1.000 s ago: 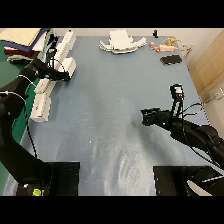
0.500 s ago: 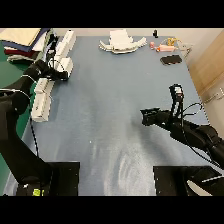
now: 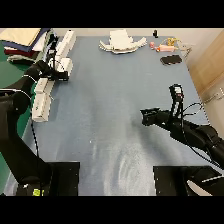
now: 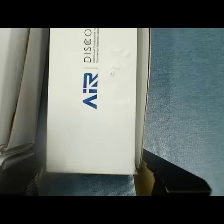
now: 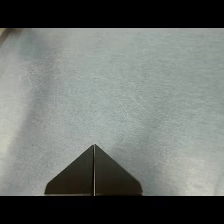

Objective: Fold the box.

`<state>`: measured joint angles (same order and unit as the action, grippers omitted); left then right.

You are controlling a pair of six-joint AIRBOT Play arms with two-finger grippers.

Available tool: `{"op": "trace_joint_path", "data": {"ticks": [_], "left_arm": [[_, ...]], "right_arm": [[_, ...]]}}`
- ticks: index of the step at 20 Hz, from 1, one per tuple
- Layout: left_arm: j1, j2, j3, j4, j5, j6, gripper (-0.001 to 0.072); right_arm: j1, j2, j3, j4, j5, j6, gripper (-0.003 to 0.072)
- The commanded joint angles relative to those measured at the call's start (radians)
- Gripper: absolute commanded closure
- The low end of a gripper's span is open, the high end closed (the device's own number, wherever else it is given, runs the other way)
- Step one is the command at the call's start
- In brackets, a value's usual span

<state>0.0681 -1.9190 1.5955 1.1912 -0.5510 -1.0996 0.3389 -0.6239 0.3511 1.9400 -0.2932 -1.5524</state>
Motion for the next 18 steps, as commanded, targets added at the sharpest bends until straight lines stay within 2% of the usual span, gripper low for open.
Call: {"op": "trace_joint_path", "data": {"ticks": [1, 3, 5, 8, 12, 15, 16, 17, 18], "left_arm": [[0.001, -0.001, 0.001, -0.002, -0.007, -0.002, 0.0009], [0.005, 0.004, 0.001, -0.001, -0.037, -0.001, 0.0009], [0.018, 0.023, 0.004, 0.002, -0.113, -0.001, 0.0009], [0.05, 0.069, 0.035, 0.018, -0.278, -0.001, 0.0009], [0.09, 0.132, 0.106, 0.02, -0.532, -0.006, 0.0009], [0.081, 0.182, 0.132, -0.036, -0.639, -0.027, 0.0011], [0.074, 0.193, 0.14, -0.09, -0.666, -0.027, 0.0138], [0.068, 0.204, 0.148, -0.153, -0.7, -0.027, 0.0504], [0.061, 0.212, 0.159, -0.209, -0.729, -0.022, 0.0696]], "right_arm": [[-0.001, 0.0, 0.001, 0.0, -0.002, 0.0, 0.0683], [-0.001, 0.0, 0.001, 0.0, -0.008, 0.0, 0.0683], [-0.001, 0.0, 0.001, 0.0, -0.008, 0.0, 0.0683], [-0.001, 0.0, 0.001, 0.0, -0.014, 0.0, 0.0682], [-0.001, 0.0, 0.001, -0.007, -0.107, 0.0, 0.0682], [-0.002, -0.01, 0.021, -0.011, -0.142, 0.0, 0.0683], [-0.003, -0.028, 0.047, -0.026, -0.156, 0.0, 0.0682], [-0.003, -0.06, 0.089, -0.053, -0.174, 0.0, 0.0683], [-0.003, -0.104, 0.139, -0.073, -0.197, 0.0, 0.0683]]}}
